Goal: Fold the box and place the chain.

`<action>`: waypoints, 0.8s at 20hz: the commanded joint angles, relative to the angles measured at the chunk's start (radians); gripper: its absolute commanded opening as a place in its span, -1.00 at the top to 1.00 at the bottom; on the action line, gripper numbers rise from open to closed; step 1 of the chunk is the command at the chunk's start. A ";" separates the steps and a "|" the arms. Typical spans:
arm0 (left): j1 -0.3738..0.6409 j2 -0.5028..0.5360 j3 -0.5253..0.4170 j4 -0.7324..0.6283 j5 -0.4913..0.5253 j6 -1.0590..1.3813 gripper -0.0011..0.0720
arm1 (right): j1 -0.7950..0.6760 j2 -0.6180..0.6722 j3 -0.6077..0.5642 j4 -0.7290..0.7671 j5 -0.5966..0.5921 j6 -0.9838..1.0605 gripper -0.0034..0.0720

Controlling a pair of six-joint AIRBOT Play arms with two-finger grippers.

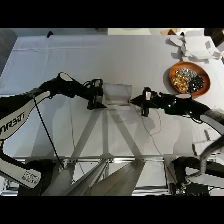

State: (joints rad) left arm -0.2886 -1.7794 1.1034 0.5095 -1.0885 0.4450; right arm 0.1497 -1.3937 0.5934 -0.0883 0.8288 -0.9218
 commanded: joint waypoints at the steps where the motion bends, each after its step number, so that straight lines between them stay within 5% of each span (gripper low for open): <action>1: 0.000 0.000 0.000 0.000 0.000 0.000 0.39 | 0.001 -0.008 -0.001 0.047 0.002 -0.003 0.30; 2: 0.000 -0.001 0.000 0.000 0.000 0.000 0.39 | 0.001 -0.011 -0.001 0.065 0.002 -0.003 0.10; 8: 0.000 0.000 0.000 0.000 0.000 0.000 0.39 | 0.001 -0.020 -0.001 0.068 0.002 0.009 0.13; 10: 0.000 -0.001 0.000 0.000 0.000 0.000 0.39 | 0.001 -0.020 -0.001 0.065 0.002 0.009 0.71; 11: 0.000 -0.001 0.000 0.000 0.000 0.000 0.39 | 0.001 -0.018 -0.001 0.065 0.002 0.011 0.82; 16: 0.000 0.000 0.000 0.000 0.000 0.000 0.39 | 0.000 0.090 -0.001 0.014 -0.009 0.248 0.84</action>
State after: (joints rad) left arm -0.2882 -1.7794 1.1034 0.5091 -1.0882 0.4454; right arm 0.1497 -1.3628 0.5930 -0.0360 0.8280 -0.8177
